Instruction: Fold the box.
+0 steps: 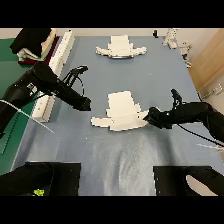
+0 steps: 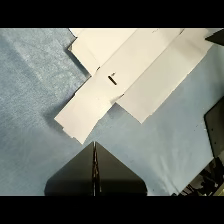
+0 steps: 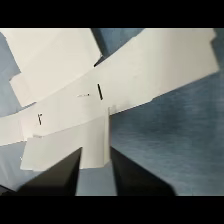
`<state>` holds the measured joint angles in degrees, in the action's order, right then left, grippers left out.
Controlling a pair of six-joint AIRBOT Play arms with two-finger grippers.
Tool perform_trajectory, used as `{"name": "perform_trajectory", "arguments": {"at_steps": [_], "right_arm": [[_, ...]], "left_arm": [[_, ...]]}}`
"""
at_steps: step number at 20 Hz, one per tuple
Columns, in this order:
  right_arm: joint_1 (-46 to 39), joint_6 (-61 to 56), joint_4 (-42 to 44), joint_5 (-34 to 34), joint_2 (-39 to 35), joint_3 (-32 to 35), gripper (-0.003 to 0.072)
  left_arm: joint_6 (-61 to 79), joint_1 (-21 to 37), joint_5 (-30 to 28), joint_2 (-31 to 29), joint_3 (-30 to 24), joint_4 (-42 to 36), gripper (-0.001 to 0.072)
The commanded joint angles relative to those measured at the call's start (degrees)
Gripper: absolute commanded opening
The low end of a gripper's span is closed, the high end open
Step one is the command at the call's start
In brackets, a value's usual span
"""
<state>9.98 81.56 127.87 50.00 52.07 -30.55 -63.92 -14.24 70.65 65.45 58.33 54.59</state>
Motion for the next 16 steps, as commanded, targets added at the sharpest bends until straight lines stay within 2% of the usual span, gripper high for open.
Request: {"name": "perform_trajectory", "arguments": {"at_steps": [1,3,5,7,10,13,16], "right_arm": [[1.18,-0.37,-1.77,-0.85,-0.96,1.33,0.0515],[1.16,6.80,-1.90,0.28,-1.09,0.98,0.0529],[1.16,20.48,-2.34,5.68,-1.11,-1.33,0.0527],[1.16,25.73,-5.40,9.03,-1.09,-4.85,0.0528],[1.16,26.14,-12.66,8.20,-1.05,-9.01,0.0528],[1.11,25.83,-23.71,4.87,-0.92,-10.99,0.0526],[-0.39,16.74,-32.74,4.48,0.15,-11.37,0.0506]], "left_arm": [[0.02,0.04,0.48,0.02,-0.02,0.94,0.0014],[0.04,0.04,0.46,0.02,-0.02,1.01,0.0014],[0.07,0.04,0.44,0.02,-0.04,1.01,0.0014],[0.09,0.02,0.22,0.11,-0.24,1.01,0.0014],[0.11,0.04,-0.48,0.35,-0.66,1.01,0.0014],[1.07,0.02,-2.03,0.35,-2.14,0.98,0.0014],[1.11,0.02,-1.55,0.33,-2.78,0.98,0.0014]]}}
